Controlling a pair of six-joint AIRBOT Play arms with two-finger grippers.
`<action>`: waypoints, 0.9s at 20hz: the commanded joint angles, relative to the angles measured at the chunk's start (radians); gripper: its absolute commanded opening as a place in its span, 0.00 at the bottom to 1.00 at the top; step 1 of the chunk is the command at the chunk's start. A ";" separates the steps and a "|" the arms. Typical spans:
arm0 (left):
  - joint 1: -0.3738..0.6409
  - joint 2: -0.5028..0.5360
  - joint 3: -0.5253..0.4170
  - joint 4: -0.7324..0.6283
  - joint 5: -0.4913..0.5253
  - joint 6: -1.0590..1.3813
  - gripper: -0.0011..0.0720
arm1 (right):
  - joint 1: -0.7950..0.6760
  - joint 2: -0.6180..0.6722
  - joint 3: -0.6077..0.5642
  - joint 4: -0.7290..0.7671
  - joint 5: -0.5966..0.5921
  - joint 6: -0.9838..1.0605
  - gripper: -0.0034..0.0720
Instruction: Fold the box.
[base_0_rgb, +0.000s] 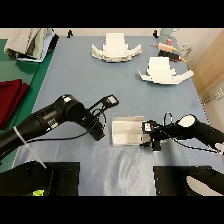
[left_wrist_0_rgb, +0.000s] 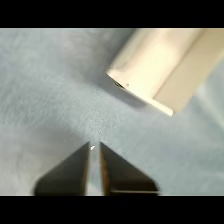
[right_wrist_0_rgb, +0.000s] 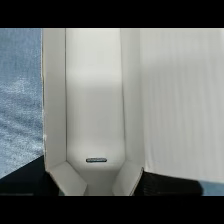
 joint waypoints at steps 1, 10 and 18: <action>0.037 0.093 -0.193 -0.214 0.224 0.512 0.97 | 0.000 -0.001 0.000 0.000 0.000 0.000 0.76; 0.037 0.078 -0.384 -0.704 0.483 1.159 0.97 | 0.000 -0.001 0.000 0.000 0.000 0.000 0.76; 0.037 -0.031 -0.375 -0.887 0.511 1.295 0.97 | 0.000 -0.001 0.000 0.000 0.000 0.000 0.76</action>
